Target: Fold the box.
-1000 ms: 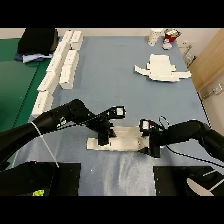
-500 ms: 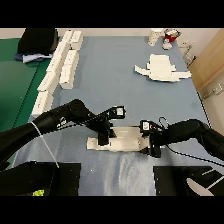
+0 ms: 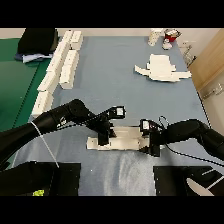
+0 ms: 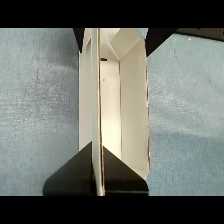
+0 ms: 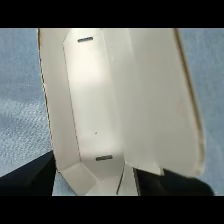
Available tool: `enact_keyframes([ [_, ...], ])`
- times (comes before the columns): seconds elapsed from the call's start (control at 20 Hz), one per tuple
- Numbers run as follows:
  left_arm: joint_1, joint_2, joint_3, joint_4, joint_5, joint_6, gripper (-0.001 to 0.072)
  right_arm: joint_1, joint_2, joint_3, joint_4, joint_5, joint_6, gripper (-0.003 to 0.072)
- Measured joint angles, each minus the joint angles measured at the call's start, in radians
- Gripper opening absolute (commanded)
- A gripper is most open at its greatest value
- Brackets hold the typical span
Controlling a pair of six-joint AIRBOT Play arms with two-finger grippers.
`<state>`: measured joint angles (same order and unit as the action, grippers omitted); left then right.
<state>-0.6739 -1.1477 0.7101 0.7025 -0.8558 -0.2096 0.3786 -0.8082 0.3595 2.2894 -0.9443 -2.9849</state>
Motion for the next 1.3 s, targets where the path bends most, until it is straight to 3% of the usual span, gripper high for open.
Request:
enact_keyframes([
  [0.05, 0.0, 0.0, 0.0, 0.0, 0.0, 0.0, 0.0016, 0.011, -0.004, 0.0, 0.0, 0.005, 0.0, 0.0645],
  [0.7, 0.0, 0.0, 0.0, 0.0, 0.0, 0.0, 0.0016, 0.069, -0.015, -0.003, -0.083, 0.054, 0.0, 0.067],
  [1.3, 0.0, 0.0, 0.0, 0.0, 0.0, 0.0, 0.0016, 0.077, -0.019, -0.044, -0.076, 0.134, -0.017, 0.0649],
])
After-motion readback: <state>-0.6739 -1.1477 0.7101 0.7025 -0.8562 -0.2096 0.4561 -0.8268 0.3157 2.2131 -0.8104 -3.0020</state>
